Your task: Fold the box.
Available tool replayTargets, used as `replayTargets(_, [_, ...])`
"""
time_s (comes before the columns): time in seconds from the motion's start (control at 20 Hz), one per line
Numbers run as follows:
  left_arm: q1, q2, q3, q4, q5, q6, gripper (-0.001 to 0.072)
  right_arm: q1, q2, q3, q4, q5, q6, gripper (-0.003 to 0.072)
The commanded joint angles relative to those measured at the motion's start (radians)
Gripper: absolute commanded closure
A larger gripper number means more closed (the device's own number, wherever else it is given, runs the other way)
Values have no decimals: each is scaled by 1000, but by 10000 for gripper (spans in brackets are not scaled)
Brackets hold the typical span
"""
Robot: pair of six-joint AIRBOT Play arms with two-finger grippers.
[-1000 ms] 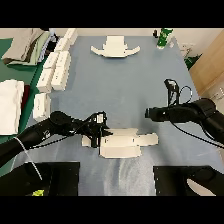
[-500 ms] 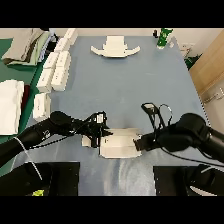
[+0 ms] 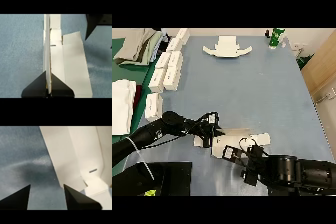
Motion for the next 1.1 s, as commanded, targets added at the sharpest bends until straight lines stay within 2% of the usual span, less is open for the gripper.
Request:
replayTargets(0.0, [0, 0, 1, 0, -1, 1, 692, 29, -101, -6, -200, 49, -70, 60])
replayTargets(0.2, [0, 0, 1, 0, -1, 1, 692, 28, -137, -6, -388, 90, 159, 60])
replayTargets(0.4, [0, 0, 1, 0, -1, 1, 692, -2, -138, -5, -398, 93, 224, 60])
replayTargets(0.45, [0, 0, 1, 0, -1, 1, 693, -2, -135, -5, -400, 89, 253, 104])
replayTargets(0.5, [0, 0, 0, 0, -1, 1, 692, -2, -129, -4, -401, 82, 303, 197])
replayTargets(0.6, [0, 0, 0, 0, -1, 1, 692, -2, -109, -2, -401, 53, 417, 203])
replayTargets(0.65, [0, 0, 0, 0, -1, 1, 692, -2, -95, -3, -401, 32, 459, 189])
replayTargets(0.75, [0, 0, 0, 0, -1, 1, 692, -2, -64, -3, -401, -3, 499, -17])
replayTargets(1.05, [0, 0, 1, 0, -1, 1, 692, -17, -21, -6, -406, -89, 484, -34])
